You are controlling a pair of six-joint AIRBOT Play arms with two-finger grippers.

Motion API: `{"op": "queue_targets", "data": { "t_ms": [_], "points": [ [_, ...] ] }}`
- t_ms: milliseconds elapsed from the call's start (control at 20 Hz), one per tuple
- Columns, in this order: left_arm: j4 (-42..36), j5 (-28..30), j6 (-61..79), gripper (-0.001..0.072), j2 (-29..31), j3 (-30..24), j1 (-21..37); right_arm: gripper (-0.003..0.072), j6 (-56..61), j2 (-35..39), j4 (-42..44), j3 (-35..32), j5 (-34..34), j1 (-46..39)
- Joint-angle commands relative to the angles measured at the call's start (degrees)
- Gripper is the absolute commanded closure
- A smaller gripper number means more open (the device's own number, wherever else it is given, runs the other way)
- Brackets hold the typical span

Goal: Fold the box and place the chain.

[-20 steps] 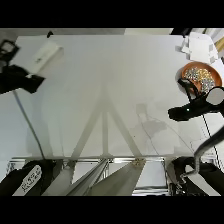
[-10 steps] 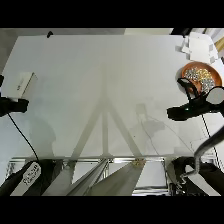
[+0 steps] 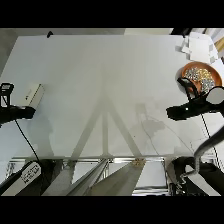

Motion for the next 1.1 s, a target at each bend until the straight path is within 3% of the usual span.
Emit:
{"op": "queue_targets", "data": {
  "t_ms": [0,150,250,350,450,600,1050],
  "points": [
    [1.2,-0.2,0.2,0.0283,-0.4,-0.1,0.1,0.0674,0.0,0.0,0.0,0.0,-0.1,0.0],
    [1.2,0.0,0.2,0.024,-0.4,-0.1,0.0,0.0674,0.0,0.0,0.0,0.0,-0.1,0.0],
    [1.2,0.0,0.2,0.0132,-0.4,-0.1,0.0,0.0674,0.0,0.0,0.0,0.0,-0.2,0.0],
    [1.2,0.0,0.2,0.0111,-0.4,-0.1,0.0,0.0673,0.0,0.0,0.0,0.0,-0.3,0.0],
    [1.1,0.5,0.2,0.0014,-0.4,-0.1,0.0,0.0673,0.0,0.0,0.0,0.0,-0.3,0.0],
    [0.2,0.9,1.3,0.0013,-0.4,-0.1,0.0,0.0625,0.0,0.0,0.0,0.0,-0.3,0.0],
    [-4.5,2.6,5.7,0.0015,-0.4,-0.1,0.0,0.0626,0.0,0.0,0.0,0.0,-0.7,0.0]
  ]
}}
